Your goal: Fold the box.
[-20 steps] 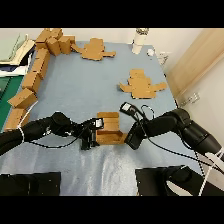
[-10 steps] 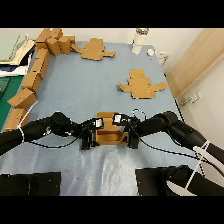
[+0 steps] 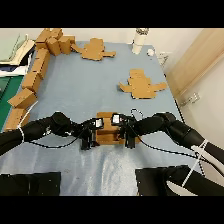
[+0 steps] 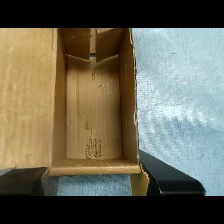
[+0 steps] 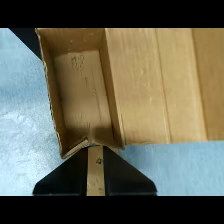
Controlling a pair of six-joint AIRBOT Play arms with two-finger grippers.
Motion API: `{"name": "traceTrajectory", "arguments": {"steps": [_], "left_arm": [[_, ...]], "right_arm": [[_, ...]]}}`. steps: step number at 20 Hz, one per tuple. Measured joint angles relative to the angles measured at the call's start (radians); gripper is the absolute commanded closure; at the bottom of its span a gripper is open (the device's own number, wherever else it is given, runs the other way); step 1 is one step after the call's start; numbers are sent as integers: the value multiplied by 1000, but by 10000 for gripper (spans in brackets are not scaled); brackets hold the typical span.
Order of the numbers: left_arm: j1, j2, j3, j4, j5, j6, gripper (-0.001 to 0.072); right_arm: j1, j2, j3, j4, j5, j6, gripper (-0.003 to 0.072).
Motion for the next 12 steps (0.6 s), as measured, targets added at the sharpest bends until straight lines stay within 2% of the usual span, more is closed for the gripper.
{"name": "traceTrajectory", "arguments": {"steps": [1, 3, 5, 12], "left_arm": [[0, 0, 0, 0, 0, 0, 242], [0, 0, 0, 0, 0, 0, 242], [0, 0, 0, 0, 0, 0, 242], [0, 0, 0, 1, 0, 1, 242]], "right_arm": [[4, -5, 0, 8, 4, -7, 505], [13, -23, 0, 24, 15, -19, 260], [18, -41, 0, 44, 22, -31, 149], [26, -76, 0, 73, 29, -56, 149]]}}
